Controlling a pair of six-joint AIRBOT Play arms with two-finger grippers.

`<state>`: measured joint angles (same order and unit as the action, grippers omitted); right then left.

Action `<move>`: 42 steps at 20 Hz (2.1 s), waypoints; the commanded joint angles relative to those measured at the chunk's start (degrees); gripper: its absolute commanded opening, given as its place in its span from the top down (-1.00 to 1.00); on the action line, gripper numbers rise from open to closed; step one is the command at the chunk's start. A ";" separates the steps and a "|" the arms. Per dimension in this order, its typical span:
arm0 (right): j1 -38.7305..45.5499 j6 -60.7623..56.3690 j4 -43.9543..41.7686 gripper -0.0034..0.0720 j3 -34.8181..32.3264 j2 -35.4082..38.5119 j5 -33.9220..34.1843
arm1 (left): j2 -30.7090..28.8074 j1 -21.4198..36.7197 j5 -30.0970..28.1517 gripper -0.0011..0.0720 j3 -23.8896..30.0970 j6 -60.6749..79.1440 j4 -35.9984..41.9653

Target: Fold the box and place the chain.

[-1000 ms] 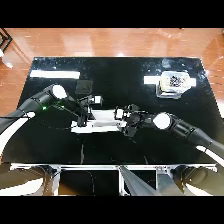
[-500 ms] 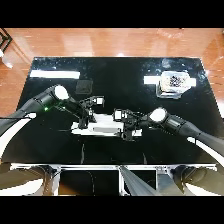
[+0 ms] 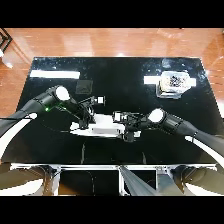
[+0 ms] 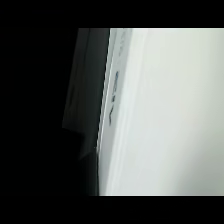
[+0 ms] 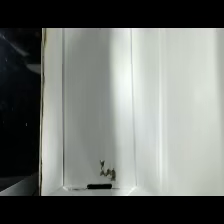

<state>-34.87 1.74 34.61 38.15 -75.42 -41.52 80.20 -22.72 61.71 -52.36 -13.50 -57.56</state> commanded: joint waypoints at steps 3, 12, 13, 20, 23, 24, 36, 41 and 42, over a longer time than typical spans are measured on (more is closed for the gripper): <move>-0.13 -0.59 -0.07 -0.95 0.04 -0.98 1.46 | 0.11 -0.09 0.04 0.93 0.50 -0.50 -0.55; -0.13 -0.50 -0.09 -0.95 0.02 -0.98 1.75 | 0.13 -0.11 -0.15 0.93 1.18 -0.50 -0.74; -0.13 -0.50 -0.07 -0.95 0.02 -0.98 1.88 | 0.13 -0.11 -0.15 0.93 1.18 -0.50 -0.74; -0.13 -0.48 0.17 -0.95 0.02 -1.68 2.08 | 0.15 -0.11 -0.15 0.93 1.18 -0.50 -0.74; -0.13 -0.59 2.36 -0.95 0.02 -1.70 2.10 | 0.15 -0.11 -0.17 0.93 1.18 -0.50 -0.74; -0.13 -0.59 2.49 -0.95 0.02 -1.70 2.14 | 0.15 -0.11 -0.15 0.93 1.18 -0.50 -0.74; -1.40 -0.35 0.98 -0.95 0.02 -1.77 3.78 | 0.15 -0.11 -0.13 0.93 1.18 -0.50 -0.70; -1.79 -0.28 1.01 -0.95 0.02 -1.79 3.78 | 0.15 -0.11 -0.09 0.92 1.18 -0.50 -0.70; -1.79 -0.28 1.01 -0.95 0.02 -1.79 3.78 | 0.15 -0.11 0.00 0.92 1.18 -0.50 -0.70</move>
<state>-36.49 1.30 35.77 38.13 -77.19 -37.76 80.31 -22.79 61.60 -51.20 -14.00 -58.30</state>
